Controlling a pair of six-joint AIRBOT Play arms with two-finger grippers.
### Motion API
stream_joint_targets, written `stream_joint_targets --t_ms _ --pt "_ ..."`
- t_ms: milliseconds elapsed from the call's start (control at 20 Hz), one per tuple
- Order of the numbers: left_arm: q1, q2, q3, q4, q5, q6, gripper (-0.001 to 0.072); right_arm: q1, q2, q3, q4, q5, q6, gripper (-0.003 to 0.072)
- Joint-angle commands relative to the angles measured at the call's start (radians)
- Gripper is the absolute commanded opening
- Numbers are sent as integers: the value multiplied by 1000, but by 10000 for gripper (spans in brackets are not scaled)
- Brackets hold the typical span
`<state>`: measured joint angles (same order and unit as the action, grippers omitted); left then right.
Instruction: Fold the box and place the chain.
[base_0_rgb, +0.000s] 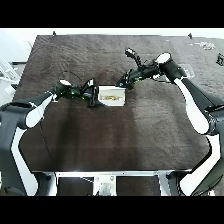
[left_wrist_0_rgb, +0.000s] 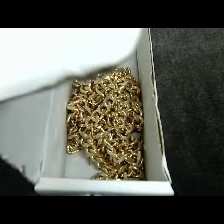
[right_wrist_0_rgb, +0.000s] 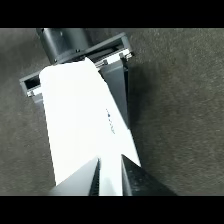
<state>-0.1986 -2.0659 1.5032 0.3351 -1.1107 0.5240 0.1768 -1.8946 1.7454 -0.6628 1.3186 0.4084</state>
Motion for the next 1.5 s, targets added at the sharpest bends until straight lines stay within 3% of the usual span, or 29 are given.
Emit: stream_joint_targets --t_ms 0,150,400,900,950,1000,1300,1450 --pt "1 1 0 0 -1 0 542 16 0 3 -13 44 2 228" --pt "1 1 0 0 -1 0 542 28 0 3 -23 43 -2 230" --pt "1 1 0 0 -1 0 542 37 -1 3 -30 24 -3 347" --pt "1 1 0 0 -1 0 542 39 -2 2 -31 -10 -28 348" --pt "1 1 0 0 -1 0 542 39 -2 2 -31 -8 -28 385" --pt "1 1 0 0 -1 0 543 39 -2 2 -37 1 -28 492" --pt "1 1 0 0 0 0 542 38 -19 0 -60 19 -28 490" --pt "1 1 0 0 -1 0 543 38 -29 0 -60 22 -29 440"
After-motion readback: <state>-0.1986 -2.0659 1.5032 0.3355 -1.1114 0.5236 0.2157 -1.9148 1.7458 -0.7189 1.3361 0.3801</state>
